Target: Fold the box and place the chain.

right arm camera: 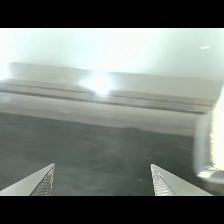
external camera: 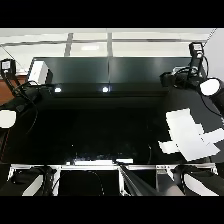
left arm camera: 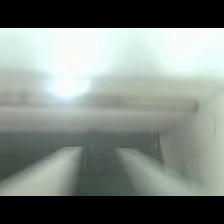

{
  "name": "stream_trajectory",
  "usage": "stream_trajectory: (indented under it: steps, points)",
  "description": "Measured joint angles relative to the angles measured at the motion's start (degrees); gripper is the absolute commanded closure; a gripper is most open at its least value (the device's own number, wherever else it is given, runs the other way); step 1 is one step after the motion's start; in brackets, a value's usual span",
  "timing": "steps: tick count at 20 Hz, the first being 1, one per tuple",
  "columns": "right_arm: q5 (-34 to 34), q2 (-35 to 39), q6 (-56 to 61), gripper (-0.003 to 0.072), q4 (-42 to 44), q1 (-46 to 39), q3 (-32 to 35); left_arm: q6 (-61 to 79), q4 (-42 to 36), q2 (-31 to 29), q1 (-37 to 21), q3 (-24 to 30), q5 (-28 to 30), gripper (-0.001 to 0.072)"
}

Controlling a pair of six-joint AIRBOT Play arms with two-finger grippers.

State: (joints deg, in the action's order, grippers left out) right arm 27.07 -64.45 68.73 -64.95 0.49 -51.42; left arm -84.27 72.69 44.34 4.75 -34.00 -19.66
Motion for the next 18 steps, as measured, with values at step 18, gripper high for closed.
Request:
stream_trajectory:
  steps: [18]
  points:
    - [30.67,-12.37,-1.75,-0.0034,-10.19,-55.49,-14.43,-7.76,0.59,11.5,7.15,-6.12,-17.64,0.0006]
